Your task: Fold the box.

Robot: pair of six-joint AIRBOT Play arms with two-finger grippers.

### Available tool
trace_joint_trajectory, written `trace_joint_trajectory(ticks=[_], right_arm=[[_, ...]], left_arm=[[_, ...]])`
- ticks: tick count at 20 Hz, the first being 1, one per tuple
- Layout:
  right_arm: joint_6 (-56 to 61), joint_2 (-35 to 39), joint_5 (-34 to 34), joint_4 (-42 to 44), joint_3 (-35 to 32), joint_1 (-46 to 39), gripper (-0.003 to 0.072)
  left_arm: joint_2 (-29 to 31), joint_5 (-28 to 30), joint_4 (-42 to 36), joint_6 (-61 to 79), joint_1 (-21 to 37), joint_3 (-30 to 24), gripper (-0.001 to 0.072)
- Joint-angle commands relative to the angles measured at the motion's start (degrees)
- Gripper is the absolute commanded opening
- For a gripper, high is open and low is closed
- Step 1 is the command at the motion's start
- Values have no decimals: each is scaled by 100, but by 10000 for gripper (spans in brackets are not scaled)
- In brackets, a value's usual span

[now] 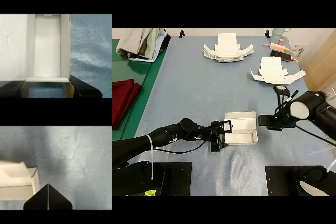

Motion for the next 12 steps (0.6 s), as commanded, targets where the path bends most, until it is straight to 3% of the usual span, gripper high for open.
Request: trace_joint_trajectory(ticks=[1, 4, 6, 9, 12], right_arm=[[-2227, -444, -44, 1897, 4, -1700, 1], [-4006, -1480, 50, 4214, 4, -3016, 1], [-4640, -2199, 192, 5425, 24, -3427, 3], [-4868, -3303, 820, 6074, 387, -3407, 3], [-5250, -3722, 1434, 6151, 680, -3080, 3]], left_arm=[[-2, 2, 0, -2, 4, 0, 422], [-2, 4, 0, -2, 4, 0, 422], [-2, 2, 0, -2, 4, 0, 422], [-2, 2, 0, -2, 4, 0, 422], [-2, 4, 0, -2, 4, 0, 422]])
